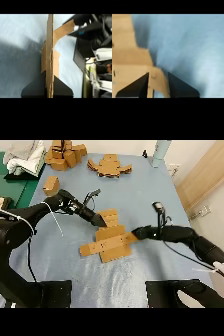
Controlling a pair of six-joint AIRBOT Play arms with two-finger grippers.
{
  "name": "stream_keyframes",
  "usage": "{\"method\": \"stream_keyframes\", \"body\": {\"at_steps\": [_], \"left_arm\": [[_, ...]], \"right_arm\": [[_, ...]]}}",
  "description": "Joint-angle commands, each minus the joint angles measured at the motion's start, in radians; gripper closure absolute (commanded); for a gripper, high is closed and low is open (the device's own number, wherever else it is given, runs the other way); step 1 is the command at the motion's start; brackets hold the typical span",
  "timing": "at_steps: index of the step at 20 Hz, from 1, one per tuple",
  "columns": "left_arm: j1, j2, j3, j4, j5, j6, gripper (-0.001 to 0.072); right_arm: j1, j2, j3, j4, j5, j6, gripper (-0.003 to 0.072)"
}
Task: Fold the box.
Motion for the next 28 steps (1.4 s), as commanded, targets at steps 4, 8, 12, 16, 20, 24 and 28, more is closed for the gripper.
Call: {"method": "stream_keyframes", "body": {"at_steps": [4,8,12,16,20,24,28], "left_arm": [[-0.127,0.138,-0.005,0.035,0.172,0.267,0.0707],[-0.205,0.148,-0.005,0.087,0.215,0.377,0.0706],[-0.26,0.142,-0.037,0.087,0.323,0.449,0.0705],[-0.267,0.134,-0.072,0.083,0.34,0.435,0.0705],[-0.267,0.134,-0.101,0.084,0.338,0.408,0.0704],[-0.267,0.134,-0.124,0.084,0.327,0.388,0.0703],[-0.266,0.134,-0.126,0.084,0.309,0.388,0.0701]], "right_arm": [[-0.216,0.001,0.176,-0.039,-0.005,0.129,0.0293],[-0.202,-0.006,0.185,-0.024,-0.068,0.131,0.0531],[-0.158,-0.025,0.183,-0.025,-0.066,0.13,0.0567],[-0.126,-0.042,0.183,-0.026,-0.061,0.13,0.0567],[-0.119,-0.045,0.183,-0.025,-0.058,0.13,0.0567],[-0.119,-0.046,0.183,-0.024,-0.06,0.13,0.0567],[-0.119,-0.046,0.183,-0.025,-0.078,0.13,0.0568]]}}
